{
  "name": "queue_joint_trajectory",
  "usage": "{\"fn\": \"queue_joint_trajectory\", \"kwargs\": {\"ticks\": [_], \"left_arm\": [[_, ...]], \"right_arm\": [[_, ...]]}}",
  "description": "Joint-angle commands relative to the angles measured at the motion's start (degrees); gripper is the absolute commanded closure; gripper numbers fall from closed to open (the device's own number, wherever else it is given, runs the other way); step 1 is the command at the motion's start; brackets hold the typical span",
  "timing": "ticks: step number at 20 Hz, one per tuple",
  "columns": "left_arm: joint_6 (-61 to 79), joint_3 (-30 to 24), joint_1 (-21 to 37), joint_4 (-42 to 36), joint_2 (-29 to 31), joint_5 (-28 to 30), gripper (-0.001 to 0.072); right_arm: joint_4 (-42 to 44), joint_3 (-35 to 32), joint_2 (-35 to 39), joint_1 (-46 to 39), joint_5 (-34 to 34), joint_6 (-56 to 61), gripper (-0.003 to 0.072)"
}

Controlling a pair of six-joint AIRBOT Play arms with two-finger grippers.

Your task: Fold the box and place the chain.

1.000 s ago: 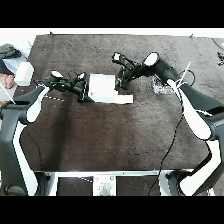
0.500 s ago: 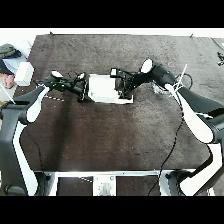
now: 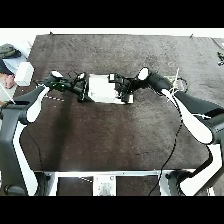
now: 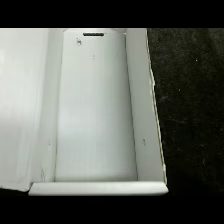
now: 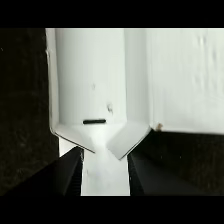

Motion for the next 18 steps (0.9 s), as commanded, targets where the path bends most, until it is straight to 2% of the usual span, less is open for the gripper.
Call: {"fn": "queue_joint_trajectory", "kwargs": {"ticks": [1,2,3,8,12,16,17,18], "left_arm": [[0.07,0.04,-0.02,0.02,0.00,0.00,0.0294],[0.04,0.04,-0.02,0.02,0.00,0.02,0.0294],[0.04,0.04,-0.02,0.02,0.00,0.02,0.0294],[0.04,0.04,-0.02,0.02,0.00,0.02,0.0295],[0.04,0.04,-0.02,0.02,0.00,0.00,0.0294],[0.04,0.04,-0.02,0.02,0.00,0.00,0.0294],[0.04,0.04,-0.02,0.02,0.00,0.00,0.0294],[0.04,0.04,-0.02,0.02,0.00,0.00,0.0294]], "right_arm": [[2.64,-0.24,-0.04,0.09,-1.05,-2.58,0.0372],[3.10,-0.24,-0.04,0.09,-0.81,-2.60,0.0463],[3.87,-0.24,-0.07,0.09,-0.44,-2.64,0.0518],[8.15,-0.24,-1.33,0.48,-1.11,-5.42,0.0518],[9.57,-0.22,-3.21,0.55,-3.87,-6.43,0.0517],[12.22,-0.24,-3.41,0.57,-3.87,-9.68,0.0516],[12.28,-0.24,-3.50,0.57,-3.85,-9.68,0.0473],[12.28,-0.24,-3.63,0.59,-3.82,-9.68,0.0371]]}}
